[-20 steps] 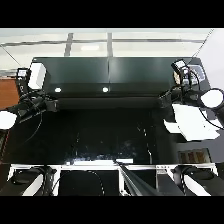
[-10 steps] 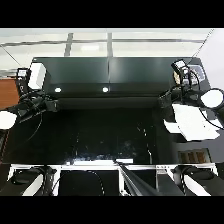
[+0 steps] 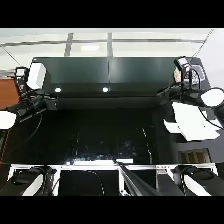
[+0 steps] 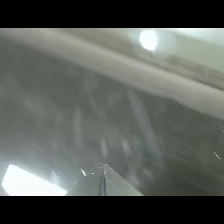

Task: Fold the box and place the chain.

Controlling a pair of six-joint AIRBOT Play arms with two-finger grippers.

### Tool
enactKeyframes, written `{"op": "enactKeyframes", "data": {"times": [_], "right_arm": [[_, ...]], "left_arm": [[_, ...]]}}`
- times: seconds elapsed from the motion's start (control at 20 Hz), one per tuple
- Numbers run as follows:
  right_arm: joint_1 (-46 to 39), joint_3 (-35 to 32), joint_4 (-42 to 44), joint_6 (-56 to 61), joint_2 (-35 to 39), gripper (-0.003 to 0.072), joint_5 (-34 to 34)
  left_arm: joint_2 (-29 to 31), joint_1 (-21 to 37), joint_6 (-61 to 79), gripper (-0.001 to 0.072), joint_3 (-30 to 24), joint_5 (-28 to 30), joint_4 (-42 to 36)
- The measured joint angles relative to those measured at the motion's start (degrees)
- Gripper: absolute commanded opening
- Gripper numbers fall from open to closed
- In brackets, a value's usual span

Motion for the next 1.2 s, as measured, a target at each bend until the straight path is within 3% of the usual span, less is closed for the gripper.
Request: {"op": "enactKeyframes", "data": {"times": [0.05, 0.1, 0.15, 0.3, 0.45, 0.6, 0.75, 0.95, 1.2], "right_arm": [[0.04, 0.00, 3.41, 0.02, -0.66, 0.0720, -2.21], [0.09, 0.00, 5.86, 0.00, -1.40, 0.0720, -3.76], [0.09, 0.00, 7.61, -0.02, -2.21, 0.0720, -4.68], [-2.32, 0.17, 5.40, 1.92, -3.93, 0.0720, -3.91], [-11.04, 1.49, -8.57, 11.21, -4.61, 0.0720, -1.73], [-25.77, 2.45, -23.93, 21.16, -4.96, 0.0720, -1.29], [-43.39, 3.48, -30.60, 29.09, -6.21, 0.0720, -1.81], [-60.87, 11.02, -20.41, 22.53, -14.53, 0.0720, 5.11], [-64.65, 20.11, -9.22, -3.34, -26.93, 0.0720, 24.28]], "left_arm": [[0.00, -0.02, 0.00, 0.0162, 0.00, 0.70, -0.04], [0.00, -0.02, 0.00, 0.0594, 0.00, 1.27, -0.07], [-0.09, -0.04, 0.00, 0.0708, 0.00, 1.81, -0.17], [-0.28, 0.00, -0.04, 0.0708, 0.00, 0.96, 0.09], [-0.35, 0.11, -0.13, 0.0707, 0.00, -3.93, 0.72], [-0.39, 0.13, -0.96, 0.0707, 0.00, -9.73, 1.55], [-0.42, 0.13, -2.80, 0.0707, 0.00, -13.18, 3.06], [-0.42, 0.13, -4.22, 0.0707, 0.00, -15.04, 4.22], [-0.42, 0.13, -5.62, 0.0707, 0.00, -16.04, 4.70]]}}
